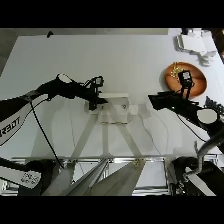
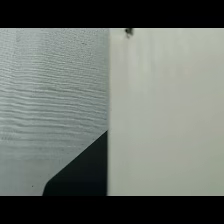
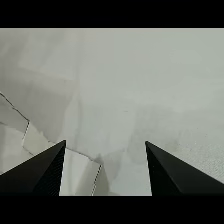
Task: Fold the box and place the chain.
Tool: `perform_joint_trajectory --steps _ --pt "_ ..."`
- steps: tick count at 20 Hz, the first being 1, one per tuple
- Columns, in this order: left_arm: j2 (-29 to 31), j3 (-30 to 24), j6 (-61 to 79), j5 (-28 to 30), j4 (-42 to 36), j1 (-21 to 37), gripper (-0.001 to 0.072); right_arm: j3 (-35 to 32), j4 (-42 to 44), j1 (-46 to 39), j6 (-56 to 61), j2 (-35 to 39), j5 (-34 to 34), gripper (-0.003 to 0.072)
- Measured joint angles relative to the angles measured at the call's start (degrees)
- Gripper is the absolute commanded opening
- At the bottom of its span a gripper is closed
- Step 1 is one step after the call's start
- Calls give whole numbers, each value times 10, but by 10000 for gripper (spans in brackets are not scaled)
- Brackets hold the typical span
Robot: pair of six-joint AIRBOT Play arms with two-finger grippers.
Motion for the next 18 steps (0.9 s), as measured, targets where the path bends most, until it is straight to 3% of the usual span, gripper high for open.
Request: perform_joint_trajectory --steps 5,9,14,17,18 --pt "-1 0 0 2 0 0 7 0 -4 0 -33 0 51 561" --pt "-1 0 -1 2 1 0 7 0 -5 0 -150 0 129 555" --pt "-1 0 -1 3 2 0 7 0 -10 23 -329 0 167 569" --pt "-1 0 -1 3 2 0 7 0 -23 42 -423 -3 170 643" --pt "-1 0 -1 3 2 0 7 0 -25 46 -452 -8 169 703"
